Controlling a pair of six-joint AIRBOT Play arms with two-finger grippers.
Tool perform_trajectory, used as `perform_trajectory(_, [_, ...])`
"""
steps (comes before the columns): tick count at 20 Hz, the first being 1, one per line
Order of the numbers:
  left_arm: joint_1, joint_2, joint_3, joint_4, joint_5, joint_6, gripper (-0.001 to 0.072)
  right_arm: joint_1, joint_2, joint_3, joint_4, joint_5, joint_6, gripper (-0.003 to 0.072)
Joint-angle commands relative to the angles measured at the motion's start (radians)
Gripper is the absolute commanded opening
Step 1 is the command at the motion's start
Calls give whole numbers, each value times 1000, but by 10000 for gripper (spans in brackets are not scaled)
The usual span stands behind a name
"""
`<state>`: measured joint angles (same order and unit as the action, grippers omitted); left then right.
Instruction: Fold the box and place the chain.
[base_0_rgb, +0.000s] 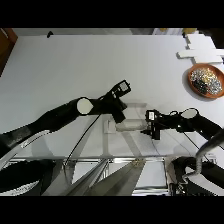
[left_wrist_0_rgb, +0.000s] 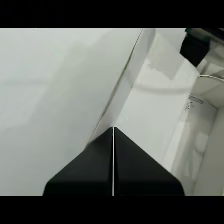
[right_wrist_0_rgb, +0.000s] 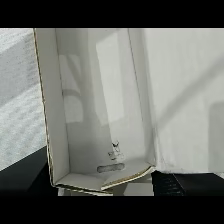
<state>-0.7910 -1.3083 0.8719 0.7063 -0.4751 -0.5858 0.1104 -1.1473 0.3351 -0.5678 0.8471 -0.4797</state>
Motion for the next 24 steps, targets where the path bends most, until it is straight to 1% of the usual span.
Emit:
perform_trajectory(1, [27, 113, 1, 230, -208, -152, 4, 0, 0, 0, 0, 2, 0, 319])
perform_trajectory(3, [31, 116, 0, 284, -362, -163, 3, 0, 0, 0, 0, 2, 0, 319])
perform_trajectory(4, [31, 106, 0, 298, -418, -163, 3, 0, 0, 0, 0, 2, 0, 319])
perform_trajectory(5, [30, 93, -3, 299, -444, -159, 3, 0, 0, 0, 0, 2, 0, 319])
perform_trajectory(6, [29, 84, -7, 296, -449, -158, 4, 0, 0, 0, 0, 2, 0, 319])
perform_trajectory(10, [31, 62, -31, 300, -454, -145, 4, 0, 0, 0, 0, 2, 0, 319])
perform_trajectory(12, [47, 62, -69, 301, -453, -120, 4, 0, 0, 0, 0, 2, 0, 319])
perform_trajectory(15, [75, 63, -141, 296, -448, -4, 5, 0, 0, 0, 0, 2, 0, 319])
perform_trajectory(18, [97, 63, -185, 297, -402, 99, 25, 0, 0, 0, 0, 2, 0, 319])
perform_trajectory(20, [107, 63, -186, 296, -363, 148, 63, 0, 0, 0, 0, 2, 0, 319])
perform_trajectory(22, [107, 63, -186, 292, -307, 213, 167, 0, 0, 0, 0, 2, 0, 319])
perform_trajectory(24, [107, 63, -186, 264, -281, 337, 217, 0, 0, 0, 0, 2, 0, 319])
